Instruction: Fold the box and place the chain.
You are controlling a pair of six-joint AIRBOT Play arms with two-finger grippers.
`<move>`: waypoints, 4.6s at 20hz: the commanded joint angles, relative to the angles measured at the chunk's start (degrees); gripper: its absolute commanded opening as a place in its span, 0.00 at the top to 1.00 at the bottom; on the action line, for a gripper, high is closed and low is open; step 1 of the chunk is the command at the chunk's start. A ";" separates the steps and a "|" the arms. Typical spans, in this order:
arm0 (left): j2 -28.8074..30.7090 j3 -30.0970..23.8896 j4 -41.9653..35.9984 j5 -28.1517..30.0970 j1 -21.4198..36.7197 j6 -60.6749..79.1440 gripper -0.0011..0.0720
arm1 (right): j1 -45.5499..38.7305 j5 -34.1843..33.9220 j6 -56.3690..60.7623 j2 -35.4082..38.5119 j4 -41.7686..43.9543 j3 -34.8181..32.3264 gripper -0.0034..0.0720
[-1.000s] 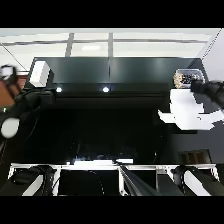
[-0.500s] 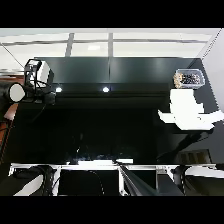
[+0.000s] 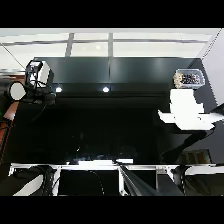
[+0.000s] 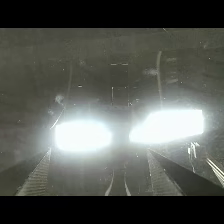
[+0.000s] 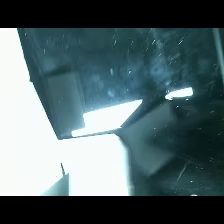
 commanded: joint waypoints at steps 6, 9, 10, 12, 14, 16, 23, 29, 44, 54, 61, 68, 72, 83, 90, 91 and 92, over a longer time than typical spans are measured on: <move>-0.04 0.07 -0.48 -0.35 0.07 0.07 0.02 | 3.98 8.81 -4.85 8.22 9.11 -3.58 0.93; -0.04 -0.09 -2.93 -0.37 0.07 0.07 0.02 | 8.68 6.56 -5.09 17.03 16.83 -13.07 0.93; -0.04 -0.42 -6.62 -0.37 0.07 0.28 0.02 | 10.95 4.24 -5.11 20.46 20.33 -17.14 0.93; -0.07 -1.90 -17.66 0.09 0.04 4.26 0.02 | 16.83 -3.89 -5.88 28.50 27.63 -26.08 0.93; -0.04 -4.46 -29.55 3.06 0.04 11.34 0.02 | 25.73 -15.39 -6.14 37.42 34.01 -35.91 0.93; -0.09 -7.82 -41.53 7.85 0.04 18.95 0.02 | 37.38 -26.08 -6.12 45.29 38.01 -45.29 0.93; -8.48 -7.21 -54.21 8.22 -1.81 26.99 0.02 | 74.51 -59.06 1.05 53.05 41.42 -57.64 0.93; -27.08 3.74 -62.18 -9.75 0.04 41.53 0.02 | 79.93 -59.82 3.37 53.05 41.40 -57.64 0.93; -45.38 20.61 -55.98 -36.57 -5.11 61.07 0.61 | 79.91 -56.63 3.78 53.05 41.38 -57.64 0.93; -31.06 11.98 -56.04 -22.97 -7.91 65.31 0.96 | 70.07 -39.06 3.32 53.29 11.34 -44.30 0.02; -18.45 1.18 -50.49 -2.80 -16.11 98.12 0.95 | 70.97 -31.78 -23.91 51.19 0.33 -43.89 0.02; -25.20 1.22 -43.30 -2.38 -19.21 94.23 0.95 | 75.93 -30.18 -27.21 51.04 1.31 -48.74 0.02; -25.03 2.08 -43.30 -1.64 -19.04 92.91 0.95 | 78.90 -32.20 -31.17 50.23 8.76 -52.00 0.02; -25.20 5.44 -42.99 -1.81 -19.06 88.46 0.95 | 89.02 -43.23 -35.08 40.15 13.18 -52.13 0.02; -25.33 5.38 -43.08 -1.84 -19.23 80.65 0.95 | 89.55 -47.36 -35.34 38.42 16.96 -52.13 0.02; -25.35 5.38 -43.10 -1.79 -19.23 80.63 0.95 | 89.55 -47.19 -35.32 38.42 16.96 -52.13 0.02; -25.35 5.38 -43.12 -1.77 -19.23 80.65 0.95 | 89.55 -47.21 -35.34 38.42 17.00 -52.11 0.02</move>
